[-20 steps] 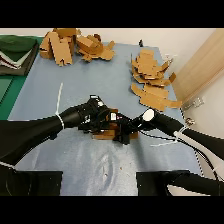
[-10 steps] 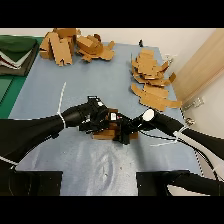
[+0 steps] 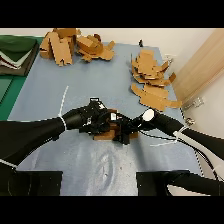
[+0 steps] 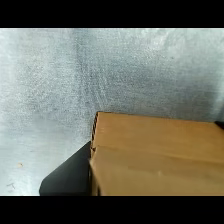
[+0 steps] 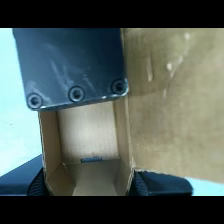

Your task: Fold the box.

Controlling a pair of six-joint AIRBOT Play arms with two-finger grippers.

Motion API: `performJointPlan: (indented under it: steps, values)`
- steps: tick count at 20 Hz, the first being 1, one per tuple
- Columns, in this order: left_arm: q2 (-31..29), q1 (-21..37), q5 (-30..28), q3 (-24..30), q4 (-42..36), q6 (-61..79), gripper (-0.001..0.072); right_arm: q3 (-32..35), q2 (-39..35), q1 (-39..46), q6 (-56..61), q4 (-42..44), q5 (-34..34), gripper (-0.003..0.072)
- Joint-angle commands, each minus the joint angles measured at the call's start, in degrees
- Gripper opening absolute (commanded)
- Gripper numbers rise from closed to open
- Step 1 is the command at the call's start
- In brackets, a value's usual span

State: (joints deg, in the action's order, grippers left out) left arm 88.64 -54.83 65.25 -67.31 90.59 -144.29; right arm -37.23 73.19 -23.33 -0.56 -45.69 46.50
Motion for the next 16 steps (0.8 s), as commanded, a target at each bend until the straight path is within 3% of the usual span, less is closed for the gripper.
performJointPlan:
  steps: [1,7,8,9,16]
  values:
    - [0.1,-0.2,-0.2,0.1,-0.8,2.9,0.0015,0.0,0.0,0.0,0.1,0.0,0.0,0.0516]
    - [0.1,-0.2,-1.0,0.1,-2.3,4.9,0.0017,0.0,0.0,0.0,0.1,0.0,0.0,0.0516]
    - [0.1,-0.2,-1.0,0.1,-2.2,4.9,0.0225,0.0,0.0,0.0,0.1,0.0,0.0,0.0516]
    - [0.1,-0.2,-1.0,0.1,-2.3,4.4,0.0532,0.0,0.0,0.0,0.1,0.0,0.0,0.0516]
    - [0.1,-0.1,0.2,0.1,-1.8,4.9,0.0534,0.0,0.0,0.0,0.1,0.0,0.0,0.0516]
